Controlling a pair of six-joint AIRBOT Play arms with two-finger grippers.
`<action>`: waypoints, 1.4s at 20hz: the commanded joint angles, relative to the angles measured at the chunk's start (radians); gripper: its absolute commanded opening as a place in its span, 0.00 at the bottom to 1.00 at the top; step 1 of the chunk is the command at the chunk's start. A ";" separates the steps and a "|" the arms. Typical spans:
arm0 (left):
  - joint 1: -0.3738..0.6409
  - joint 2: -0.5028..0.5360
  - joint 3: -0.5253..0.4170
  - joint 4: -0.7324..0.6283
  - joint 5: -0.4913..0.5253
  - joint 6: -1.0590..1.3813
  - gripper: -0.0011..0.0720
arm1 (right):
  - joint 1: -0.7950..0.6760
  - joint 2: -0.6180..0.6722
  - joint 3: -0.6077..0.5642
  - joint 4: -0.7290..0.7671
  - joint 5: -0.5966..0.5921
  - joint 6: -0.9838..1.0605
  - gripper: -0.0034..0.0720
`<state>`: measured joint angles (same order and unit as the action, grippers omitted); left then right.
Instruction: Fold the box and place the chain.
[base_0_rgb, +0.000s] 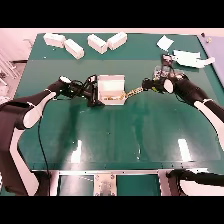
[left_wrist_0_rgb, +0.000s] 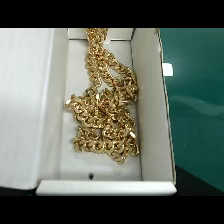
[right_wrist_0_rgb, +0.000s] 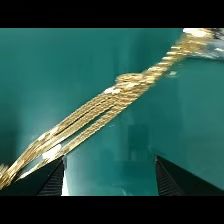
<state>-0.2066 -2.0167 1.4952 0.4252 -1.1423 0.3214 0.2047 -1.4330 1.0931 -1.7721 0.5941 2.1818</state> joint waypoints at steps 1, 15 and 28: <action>0.001 0.000 0.000 0.000 0.000 0.000 0.87 | -0.113 -0.029 -0.088 -0.027 -0.171 0.184 0.90; 0.001 0.000 0.000 0.000 -0.002 0.000 0.87 | -0.098 -0.320 0.060 0.161 -0.465 0.201 0.66; 0.001 0.000 0.000 0.000 -0.002 0.000 0.87 | -0.077 -0.260 0.076 0.208 -0.467 0.113 0.04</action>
<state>-0.2066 -2.0167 1.4952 0.4248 -1.1446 0.3214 0.1223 -1.7435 1.1667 -1.5650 0.1467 2.3478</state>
